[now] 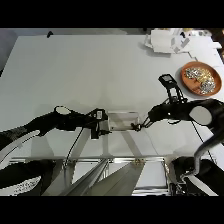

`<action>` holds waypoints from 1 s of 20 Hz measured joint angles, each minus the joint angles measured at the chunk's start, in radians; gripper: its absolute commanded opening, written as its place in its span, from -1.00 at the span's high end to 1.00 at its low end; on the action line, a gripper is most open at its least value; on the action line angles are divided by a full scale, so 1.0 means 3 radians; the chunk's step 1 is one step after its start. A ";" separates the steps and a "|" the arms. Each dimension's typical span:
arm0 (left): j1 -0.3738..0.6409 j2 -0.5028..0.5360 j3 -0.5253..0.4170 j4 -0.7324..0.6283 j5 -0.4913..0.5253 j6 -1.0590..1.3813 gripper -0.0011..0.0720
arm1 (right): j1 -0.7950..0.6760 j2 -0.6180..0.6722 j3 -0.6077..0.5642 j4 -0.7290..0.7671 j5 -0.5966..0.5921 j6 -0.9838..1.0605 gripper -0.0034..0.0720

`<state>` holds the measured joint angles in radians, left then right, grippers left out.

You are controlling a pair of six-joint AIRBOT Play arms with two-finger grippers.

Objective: Fold the box and place the chain.

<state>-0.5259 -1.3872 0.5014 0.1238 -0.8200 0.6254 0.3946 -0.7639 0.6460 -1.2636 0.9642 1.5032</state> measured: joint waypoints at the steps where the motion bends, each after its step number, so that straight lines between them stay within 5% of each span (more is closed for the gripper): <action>1: 0.0000 0.0000 0.0000 0.0000 0.0000 0.0000 0.67 | 0.0000 0.0084 -0.0001 0.0216 0.0005 -0.0142 0.88; 10: 0.0000 0.0000 0.0000 0.0000 0.0000 -0.0001 0.67 | 0.0004 0.0323 -0.0003 0.2148 -0.0093 -0.1497 0.88; 20: 0.0000 0.0000 0.0000 0.0001 -0.0001 0.0000 0.67 | 0.0374 0.0332 -0.0003 0.2693 -0.0566 -0.1923 0.88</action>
<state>-0.5259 -1.3872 0.5014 0.1242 -0.8204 0.6254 0.5068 -0.6643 0.6453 -0.4557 0.7944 0.9264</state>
